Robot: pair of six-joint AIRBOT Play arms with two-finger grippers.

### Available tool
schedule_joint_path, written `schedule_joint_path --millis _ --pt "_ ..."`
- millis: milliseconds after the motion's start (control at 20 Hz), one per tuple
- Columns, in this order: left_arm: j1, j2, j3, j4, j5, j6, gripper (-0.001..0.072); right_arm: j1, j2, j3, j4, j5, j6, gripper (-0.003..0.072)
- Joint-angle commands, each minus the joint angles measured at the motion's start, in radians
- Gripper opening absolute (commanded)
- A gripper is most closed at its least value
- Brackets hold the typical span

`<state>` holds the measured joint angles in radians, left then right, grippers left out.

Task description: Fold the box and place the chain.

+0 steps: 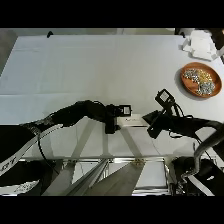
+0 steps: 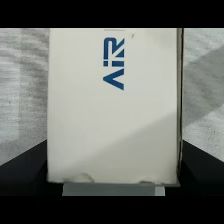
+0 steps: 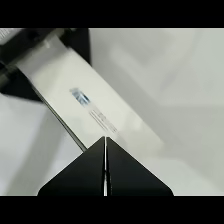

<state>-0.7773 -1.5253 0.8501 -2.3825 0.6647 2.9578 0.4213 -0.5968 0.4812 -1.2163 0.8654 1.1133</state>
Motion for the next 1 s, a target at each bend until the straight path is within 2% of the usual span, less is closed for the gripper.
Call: schedule_joint_path --millis 0,200,300,400,500,650,750,950 --pt "0.001 0.001 0.000 0.002 0.000 0.000 0.0336 0.000 0.003 0.142 -0.476 0.412 0.335 0.0001" --pt "0.001 0.001 0.000 0.002 0.000 0.000 0.0336 0.000 -0.063 0.143 -0.450 0.749 0.438 0.0001" --pt "0.000 0.001 0.000 0.002 0.000 0.000 0.0336 0.000 -0.115 0.141 -0.375 0.800 0.491 0.0001" --pt "0.001 0.001 0.000 0.001 0.000 0.000 0.0336 0.000 -0.163 0.140 -0.222 0.771 0.513 0.0001" --pt "-0.001 0.001 0.000 0.001 0.001 -0.001 0.0336 0.000 -0.187 0.137 -0.103 0.681 0.513 0.0001" --pt "-0.003 0.001 0.000 0.001 0.000 -0.001 0.0336 -0.024 -0.192 0.126 -0.121 0.500 0.504 0.0000" --pt "-0.003 0.001 0.000 0.001 0.001 0.000 0.0336 -0.174 -0.201 0.126 -0.100 0.467 0.483 -0.0002" --pt "-0.003 0.001 0.000 0.001 0.000 0.000 0.0336 -0.600 -0.224 0.126 -0.069 0.634 0.328 0.0001"
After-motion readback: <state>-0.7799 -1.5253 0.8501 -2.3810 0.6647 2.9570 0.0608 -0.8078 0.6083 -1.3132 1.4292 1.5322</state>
